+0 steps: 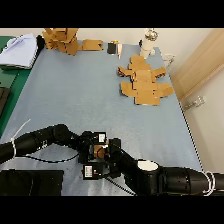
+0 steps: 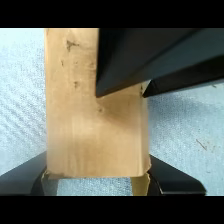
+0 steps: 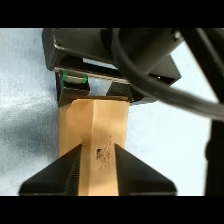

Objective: Fold the box.

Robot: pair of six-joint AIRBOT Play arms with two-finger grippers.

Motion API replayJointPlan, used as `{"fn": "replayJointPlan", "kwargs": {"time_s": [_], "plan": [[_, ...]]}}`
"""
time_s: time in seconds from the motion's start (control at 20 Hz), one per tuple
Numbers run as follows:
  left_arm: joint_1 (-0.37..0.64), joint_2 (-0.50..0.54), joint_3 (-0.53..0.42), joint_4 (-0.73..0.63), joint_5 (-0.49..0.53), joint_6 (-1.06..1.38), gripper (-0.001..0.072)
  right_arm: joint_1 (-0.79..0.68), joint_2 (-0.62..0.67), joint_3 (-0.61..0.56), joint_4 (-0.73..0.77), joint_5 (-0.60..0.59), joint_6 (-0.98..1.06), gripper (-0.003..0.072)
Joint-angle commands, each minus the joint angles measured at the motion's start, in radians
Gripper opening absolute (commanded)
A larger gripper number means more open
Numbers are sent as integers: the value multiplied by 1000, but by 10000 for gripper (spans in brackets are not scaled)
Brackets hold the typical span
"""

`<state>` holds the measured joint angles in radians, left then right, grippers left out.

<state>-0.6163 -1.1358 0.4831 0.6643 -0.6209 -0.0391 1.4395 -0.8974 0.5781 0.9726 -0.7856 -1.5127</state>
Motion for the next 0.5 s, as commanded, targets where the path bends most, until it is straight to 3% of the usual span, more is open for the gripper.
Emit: {"fn": "replayJointPlan", "kwargs": {"time_s": [0.0, 0.35, 0.4, 0.45], "plan": [[-1, 0, 0, 1, 0, 1, 526, 9, 6, 12, -4, -25, 7, 274], [0, 0, 0, 0, 0, 1, 527, 9, 5, 25, -11, -31, 16, 282], [-1, 0, 0, 1, 0, 1, 526, 9, 5, 25, 19, -27, 15, 314], [-1, 0, 0, 1, 0, 1, 526, 9, 5, 24, 51, -23, 13, 412]]}}
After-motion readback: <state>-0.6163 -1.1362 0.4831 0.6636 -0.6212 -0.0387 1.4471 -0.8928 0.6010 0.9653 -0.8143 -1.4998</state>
